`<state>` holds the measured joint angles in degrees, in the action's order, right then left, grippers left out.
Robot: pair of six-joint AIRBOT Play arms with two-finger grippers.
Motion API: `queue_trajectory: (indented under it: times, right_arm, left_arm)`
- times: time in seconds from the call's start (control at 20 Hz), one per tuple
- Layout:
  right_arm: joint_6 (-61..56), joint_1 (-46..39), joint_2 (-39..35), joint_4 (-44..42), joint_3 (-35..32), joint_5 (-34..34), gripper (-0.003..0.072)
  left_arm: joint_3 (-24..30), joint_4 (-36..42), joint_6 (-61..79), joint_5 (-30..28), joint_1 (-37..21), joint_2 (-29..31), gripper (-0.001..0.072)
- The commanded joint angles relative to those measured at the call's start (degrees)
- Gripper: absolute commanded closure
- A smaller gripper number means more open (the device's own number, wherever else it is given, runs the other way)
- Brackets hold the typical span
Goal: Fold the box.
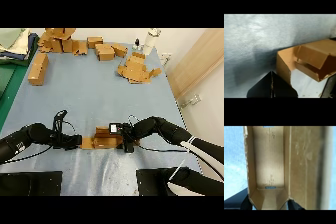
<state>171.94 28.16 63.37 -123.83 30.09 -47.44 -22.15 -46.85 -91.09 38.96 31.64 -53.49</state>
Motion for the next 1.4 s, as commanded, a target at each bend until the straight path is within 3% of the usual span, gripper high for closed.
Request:
queue_trajectory:
  times: [0.0,0.15,0.7,0.75,0.8,1.25,1.35]
  right_arm:
    - [-0.02,0.07,0.00,0.00,-0.04,0.00,0.0229]
    - [-0.02,0.07,0.00,0.00,-0.04,0.00,0.0229]
    - [-0.02,0.07,0.00,0.00,-0.04,0.00,0.0229]
    - [-0.02,0.07,0.00,0.00,-0.04,0.00,0.0229]
    - [-0.02,0.07,0.00,0.00,-0.04,0.00,0.0229]
    - [-0.02,0.07,0.00,0.00,-0.04,0.00,0.0229]
    - [-0.02,0.07,0.00,0.00,-0.04,0.00,0.0229]
  left_arm:
    - [0.02,6.58,1.40,-3.04,3.30,-1.16,0.0701]
    - [-0.59,11.58,4.76,-4.28,5.51,-1.16,0.0702]
    - [-4.68,11.50,4.63,-3.76,6.47,0.02,0.0686]
    - [-4.68,11.47,4.42,-3.76,6.47,0.00,0.0510]
    - [-4.70,11.30,4.07,-3.80,6.36,0.00,0.0449]
    - [-4.94,11.63,4.07,2.12,0.09,0.52,0.0445]
    - [-4.98,14.67,4.63,1.99,0.52,0.72,0.0219]
